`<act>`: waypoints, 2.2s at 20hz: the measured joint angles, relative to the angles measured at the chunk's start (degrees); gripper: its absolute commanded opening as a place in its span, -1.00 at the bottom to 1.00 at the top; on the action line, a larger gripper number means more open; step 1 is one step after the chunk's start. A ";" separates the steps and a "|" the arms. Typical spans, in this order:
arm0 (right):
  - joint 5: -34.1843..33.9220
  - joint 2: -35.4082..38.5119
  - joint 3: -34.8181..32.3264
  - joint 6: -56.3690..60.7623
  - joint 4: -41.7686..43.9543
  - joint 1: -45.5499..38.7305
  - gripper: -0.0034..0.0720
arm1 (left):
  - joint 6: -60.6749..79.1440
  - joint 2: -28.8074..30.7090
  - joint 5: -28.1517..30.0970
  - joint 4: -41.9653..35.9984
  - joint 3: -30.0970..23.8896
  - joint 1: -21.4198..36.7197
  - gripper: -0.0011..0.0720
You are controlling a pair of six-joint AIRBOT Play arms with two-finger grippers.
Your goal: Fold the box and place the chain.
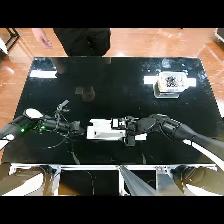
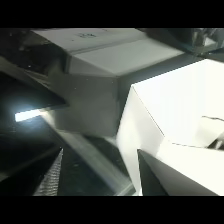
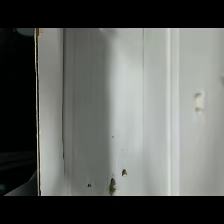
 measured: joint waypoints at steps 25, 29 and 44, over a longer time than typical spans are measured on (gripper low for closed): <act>0.02 0.00 0.00 0.00 0.00 0.00 0.20 | 0.28 0.98 -5.16 -9.99 2.80 -7.85 0.78; 0.02 0.00 0.00 0.00 0.00 0.00 0.20 | -1.57 1.16 -1.42 -10.27 2.84 -10.80 0.78; -0.17 0.04 0.00 -0.02 -0.13 0.00 0.20 | -9.46 4.90 12.50 -7.08 2.84 -21.51 0.78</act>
